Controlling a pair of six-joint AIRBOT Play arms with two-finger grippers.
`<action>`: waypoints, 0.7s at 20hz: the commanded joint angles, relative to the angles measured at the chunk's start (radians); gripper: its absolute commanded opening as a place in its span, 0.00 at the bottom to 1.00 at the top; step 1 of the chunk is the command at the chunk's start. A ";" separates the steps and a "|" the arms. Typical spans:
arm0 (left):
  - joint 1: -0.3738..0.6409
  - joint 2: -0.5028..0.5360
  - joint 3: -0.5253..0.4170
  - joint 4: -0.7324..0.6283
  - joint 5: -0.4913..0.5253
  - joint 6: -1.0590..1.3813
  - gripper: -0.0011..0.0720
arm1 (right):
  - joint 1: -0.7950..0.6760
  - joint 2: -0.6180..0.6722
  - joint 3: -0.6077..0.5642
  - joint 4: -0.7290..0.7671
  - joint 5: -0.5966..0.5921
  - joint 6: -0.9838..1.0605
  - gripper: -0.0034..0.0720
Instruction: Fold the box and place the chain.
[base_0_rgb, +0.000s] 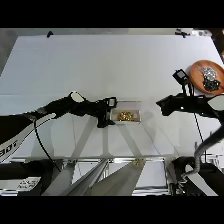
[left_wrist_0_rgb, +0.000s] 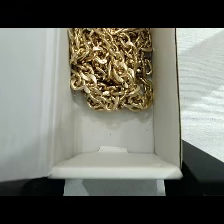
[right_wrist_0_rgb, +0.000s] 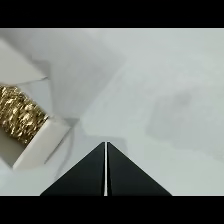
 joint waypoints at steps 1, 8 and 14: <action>-0.001 0.000 0.000 0.000 0.000 0.000 0.39 | 0.021 -0.166 0.057 0.016 -0.092 0.052 0.06; -0.001 0.000 0.000 0.000 0.000 0.000 0.39 | 0.161 -0.434 0.304 0.015 -0.132 0.076 0.06; -0.001 0.000 0.000 0.000 0.000 0.000 0.39 | 0.261 -0.433 0.309 0.010 -0.113 -0.057 0.05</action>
